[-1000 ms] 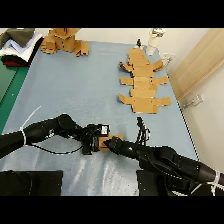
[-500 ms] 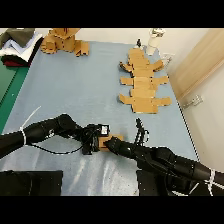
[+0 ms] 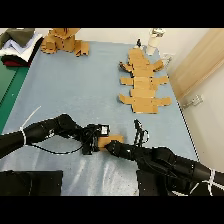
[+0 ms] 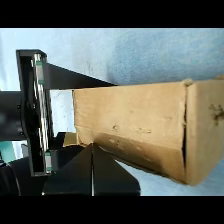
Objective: Fold the box.
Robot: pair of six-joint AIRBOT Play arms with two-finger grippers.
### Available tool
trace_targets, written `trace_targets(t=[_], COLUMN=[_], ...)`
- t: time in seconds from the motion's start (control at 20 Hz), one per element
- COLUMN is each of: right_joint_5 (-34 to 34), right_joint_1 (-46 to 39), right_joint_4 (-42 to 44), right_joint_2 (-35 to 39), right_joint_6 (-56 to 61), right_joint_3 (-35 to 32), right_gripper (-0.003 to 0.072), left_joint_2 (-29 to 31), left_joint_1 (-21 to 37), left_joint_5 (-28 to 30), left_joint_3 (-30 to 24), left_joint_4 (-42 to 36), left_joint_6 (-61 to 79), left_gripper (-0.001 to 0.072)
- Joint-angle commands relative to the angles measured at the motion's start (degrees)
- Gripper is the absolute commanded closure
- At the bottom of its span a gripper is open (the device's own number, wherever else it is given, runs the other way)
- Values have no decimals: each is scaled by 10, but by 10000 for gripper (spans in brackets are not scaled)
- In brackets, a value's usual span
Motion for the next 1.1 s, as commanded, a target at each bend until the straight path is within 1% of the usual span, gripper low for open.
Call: trace_targets(t=[0.0,0.05,0.1,0.15,0.25,0.3,0.4,0.45,0.5,0.7,1.05], right_joint_5=[-5,-19,-54,-112,-292,-402,-582,-642,-672,-645,-631], right_joint_1=[0,0,-2,-12,-38,-52,-78,-89,-100,-105,-105], right_joint_4=[-23,-49,-79,-124,-238,-296,-381,-399,-402,-367,-369], right_joint_2=[18,39,66,97,150,170,190,191,191,188,173], right_joint_6=[0,0,0,1,42,56,61,60,59,55,86], right_joint_3=[3,6,13,23,56,77,115,130,142,149,149], right_gripper=[683,683,683,683,683,683,682,682,682,682,682], left_joint_2=[0,0,0,0,0,0,0,0,0,0,0], left_joint_1=[0,0,0,0,0,0,0,0,0,0,0], left_joint_5=[0,0,0,0,0,0,0,0,0,0,-10], left_joint_3=[0,0,0,0,0,0,0,0,0,0,1], left_joint_4=[0,0,0,0,0,0,0,0,0,0,-9], left_joint_6=[0,0,0,0,0,0,0,0,0,0,0], left_gripper=[417,417,417,417,417,417,417,417,417,417,417])
